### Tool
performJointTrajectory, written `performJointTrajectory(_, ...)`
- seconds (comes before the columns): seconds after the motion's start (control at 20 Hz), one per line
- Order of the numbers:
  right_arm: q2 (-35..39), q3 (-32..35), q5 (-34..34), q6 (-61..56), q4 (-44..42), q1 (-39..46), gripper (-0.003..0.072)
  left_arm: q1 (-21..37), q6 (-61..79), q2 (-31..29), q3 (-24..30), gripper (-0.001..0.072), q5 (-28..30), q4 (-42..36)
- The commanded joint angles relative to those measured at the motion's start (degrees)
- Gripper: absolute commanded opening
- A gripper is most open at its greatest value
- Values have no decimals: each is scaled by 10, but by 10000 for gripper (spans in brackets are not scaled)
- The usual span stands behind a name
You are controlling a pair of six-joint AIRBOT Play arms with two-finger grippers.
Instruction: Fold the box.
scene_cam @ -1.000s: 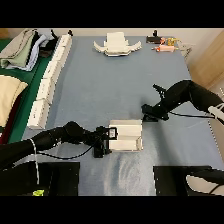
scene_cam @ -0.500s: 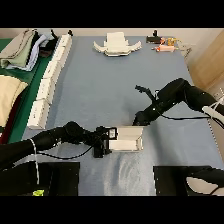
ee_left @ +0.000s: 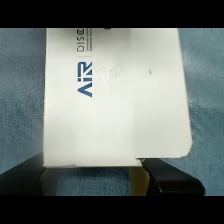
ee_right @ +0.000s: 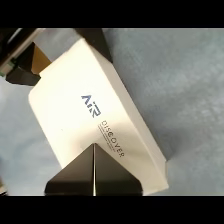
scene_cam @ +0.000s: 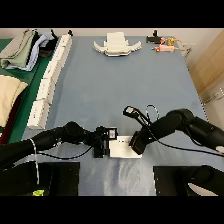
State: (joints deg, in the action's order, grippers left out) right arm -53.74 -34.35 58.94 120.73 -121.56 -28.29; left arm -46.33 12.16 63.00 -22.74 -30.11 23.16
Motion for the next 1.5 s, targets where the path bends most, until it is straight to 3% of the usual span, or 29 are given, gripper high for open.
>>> performJointTrajectory(0.0, 69, 50, -103, -7, 82, -66, 2, 0, 0, 0, 0, 524, 0, 0)
performJointTrajectory(0.2, 135, 50, -144, -6, 102, -92, 8, 0, 0, 0, 0, 524, 0, 0)
performJointTrajectory(0.45, 156, 50, -136, 111, 103, -126, 490, 0, 0, 0, 0, 524, 0, 0)
performJointTrajectory(0.5, 150, 50, -137, 143, 103, -132, 517, 0, 0, 0, 0, 524, 0, 0)
performJointTrajectory(0.8, 83, 49, -166, 170, 153, -144, 517, 0, 0, 0, 0, 524, 0, 0)
performJointTrajectory(1.05, 76, 49, -165, 177, 181, -175, 518, 0, 0, 0, 0, 524, 0, 0)
performJointTrajectory(1.45, 67, 38, -205, 40, 372, -202, 518, 0, 0, 0, 0, 524, 0, 0)
